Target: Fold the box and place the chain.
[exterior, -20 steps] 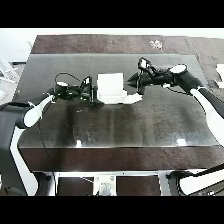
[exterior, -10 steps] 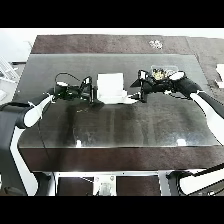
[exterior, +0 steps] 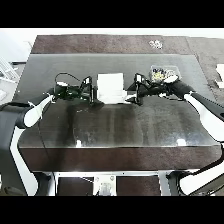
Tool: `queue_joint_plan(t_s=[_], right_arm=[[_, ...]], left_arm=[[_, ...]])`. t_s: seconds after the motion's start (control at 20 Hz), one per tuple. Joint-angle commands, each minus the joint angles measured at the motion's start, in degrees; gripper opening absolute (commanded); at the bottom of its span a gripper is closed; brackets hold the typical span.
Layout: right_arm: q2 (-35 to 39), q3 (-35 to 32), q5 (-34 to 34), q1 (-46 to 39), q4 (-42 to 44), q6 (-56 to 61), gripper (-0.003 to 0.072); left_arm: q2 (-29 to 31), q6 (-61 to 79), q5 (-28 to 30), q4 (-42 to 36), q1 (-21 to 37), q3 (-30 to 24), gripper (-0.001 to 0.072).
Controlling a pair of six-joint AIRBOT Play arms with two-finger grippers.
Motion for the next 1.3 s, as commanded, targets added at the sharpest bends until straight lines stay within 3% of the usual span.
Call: queue_joint_plan(t_s=[0.0, 0.15, 0.4, 0.6, 0.75, 0.8, 0.95, 1.25], right_arm=[[-1.18, 0.07, -0.09, 0.17, 2.23, -0.70, 0.0350], [-1.18, 0.07, -0.04, 0.72, 5.18, -0.92, 0.0189], [-1.60, 0.09, -1.55, 3.91, 6.88, -4.39, 0.0185], [-2.56, 0.11, -2.49, 4.33, 8.48, -6.12, 0.0263], [-2.67, 0.09, -2.49, 4.22, 8.39, -7.76, 0.0447], [-2.67, 0.09, -2.49, 4.22, 8.39, -7.74, 0.0559], [-2.67, -0.15, -2.27, 4.26, 8.17, -7.72, 0.0636], [-2.67, -1.42, -0.87, 4.22, 5.33, -6.23, 0.0636]], left_arm=[[0.00, -0.02, 0.00, 0.02, 0.02, 0.00, 0.0471], [0.00, 0.00, 0.00, 0.02, 0.02, 0.00, 0.0471], [0.00, 0.00, 0.00, 0.02, 0.02, 0.00, 0.0471], [0.00, 0.00, 0.00, 0.02, 0.02, 0.00, 0.0471], [0.00, -0.02, -0.02, 0.02, 0.02, 0.00, 0.0471], [0.00, -0.02, -0.02, 0.02, 0.02, 0.00, 0.0471], [0.00, -0.02, -0.02, 0.02, 0.02, 0.00, 0.0471], [0.00, -0.02, -0.02, 0.02, 0.02, 0.00, 0.0471]])
